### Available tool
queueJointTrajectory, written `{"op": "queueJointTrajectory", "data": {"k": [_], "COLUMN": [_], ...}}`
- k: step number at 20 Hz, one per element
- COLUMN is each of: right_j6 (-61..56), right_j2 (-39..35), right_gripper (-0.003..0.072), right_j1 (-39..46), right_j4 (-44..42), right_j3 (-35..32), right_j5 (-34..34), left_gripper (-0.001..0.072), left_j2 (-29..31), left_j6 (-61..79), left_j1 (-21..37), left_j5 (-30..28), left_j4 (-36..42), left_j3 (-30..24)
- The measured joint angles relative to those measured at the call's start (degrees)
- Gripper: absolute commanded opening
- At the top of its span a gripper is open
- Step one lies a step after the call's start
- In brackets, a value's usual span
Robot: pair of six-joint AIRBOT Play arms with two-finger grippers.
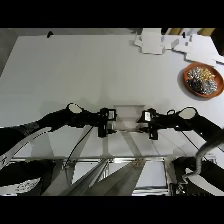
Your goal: Fold the box and place the chain.
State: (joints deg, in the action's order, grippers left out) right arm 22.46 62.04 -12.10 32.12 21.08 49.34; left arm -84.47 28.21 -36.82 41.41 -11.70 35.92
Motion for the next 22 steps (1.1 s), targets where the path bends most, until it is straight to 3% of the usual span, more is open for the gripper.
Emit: {"op": "queueJointTrajectory", "data": {"k": [3,6,10,13,16,22], "right_j6": [-3.1,-7.0,-11.0,-20.9,-36.6,-60.3], "right_j2": [-2.1,-7.1,-13.5,-15.4,-15.1,-7.8], "right_gripper": [0.0347,0.0248,0.0022,0.0022,0.0022,0.0022], "right_j1": [2.9,7.7,13.8,17.2,20.3,22.2], "right_j4": [0.7,4.0,8.8,9.9,11.6,17.2], "right_j3": [0.0,0.0,0.1,0.6,0.8,0.9], "right_j5": [0.4,2.8,9.1,9.2,5.2,3.8], "left_gripper": [0.0011,0.0011,0.0011,0.0011,0.0011,0.0011], "left_j2": [0.0,0.0,0.0,0.0,0.0,0.0], "left_j6": [-0.3,-0.2,-0.1,-0.1,-0.1,-0.1], "left_j1": [0.0,0.0,0.0,0.0,0.0,0.0], "left_j5": [-0.3,0.2,0.0,0.0,0.0,0.0], "left_j4": [0.4,0.2,0.1,0.1,0.1,0.2], "left_j3": [0.0,0.0,0.0,0.0,0.0,0.0]}}
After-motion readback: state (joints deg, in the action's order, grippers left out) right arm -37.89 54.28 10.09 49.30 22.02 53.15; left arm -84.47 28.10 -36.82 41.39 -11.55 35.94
